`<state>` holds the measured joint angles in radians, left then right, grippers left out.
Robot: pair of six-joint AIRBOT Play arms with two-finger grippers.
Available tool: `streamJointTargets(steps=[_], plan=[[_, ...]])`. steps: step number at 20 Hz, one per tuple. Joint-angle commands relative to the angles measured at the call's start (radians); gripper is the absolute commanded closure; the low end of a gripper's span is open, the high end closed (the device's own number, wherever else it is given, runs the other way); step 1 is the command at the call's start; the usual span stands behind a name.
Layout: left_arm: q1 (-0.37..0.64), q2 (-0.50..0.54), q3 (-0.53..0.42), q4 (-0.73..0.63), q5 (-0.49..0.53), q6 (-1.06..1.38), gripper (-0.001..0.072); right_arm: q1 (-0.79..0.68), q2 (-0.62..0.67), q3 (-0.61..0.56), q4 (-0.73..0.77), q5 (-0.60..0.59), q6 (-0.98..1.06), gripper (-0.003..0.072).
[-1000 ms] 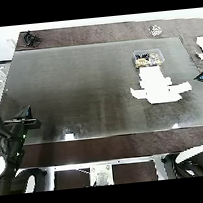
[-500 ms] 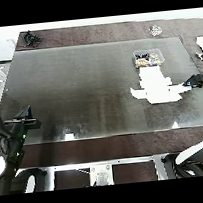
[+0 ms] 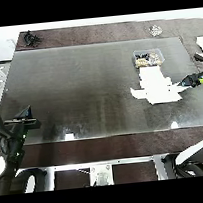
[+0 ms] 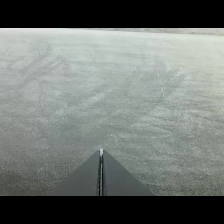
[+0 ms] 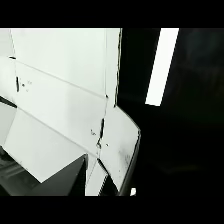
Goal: Fold the box and place the chain.
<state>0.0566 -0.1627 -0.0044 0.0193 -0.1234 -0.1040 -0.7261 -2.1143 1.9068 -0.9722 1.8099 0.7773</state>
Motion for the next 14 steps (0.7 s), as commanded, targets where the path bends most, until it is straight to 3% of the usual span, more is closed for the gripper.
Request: streamJointTargets(steps=[1, 4, 8, 14], plan=[[0.001, 0.001, 0.0, 0.0, 0.0, 0.0, 0.069, 0.004, -0.001, -0.029, 0.003, 0.009, -0.013, 0.0352], [0.001, 0.001, 0.0, 0.0, 0.0, 0.0, 0.069, 0.004, -0.001, -0.029, 0.004, 0.009, -0.05, 0.0677], [0.001, 0.001, 0.0, 0.0, 0.0, 0.0, 0.069, 0.018, 0.01, -0.038, 0.086, 0.033, -0.044, 0.0683], [0.001, 0.001, 0.0, 0.0, 0.0, 0.0, 0.069, 0.156, 0.135, -0.208, 0.174, 0.031, -0.025, 0.0685]])
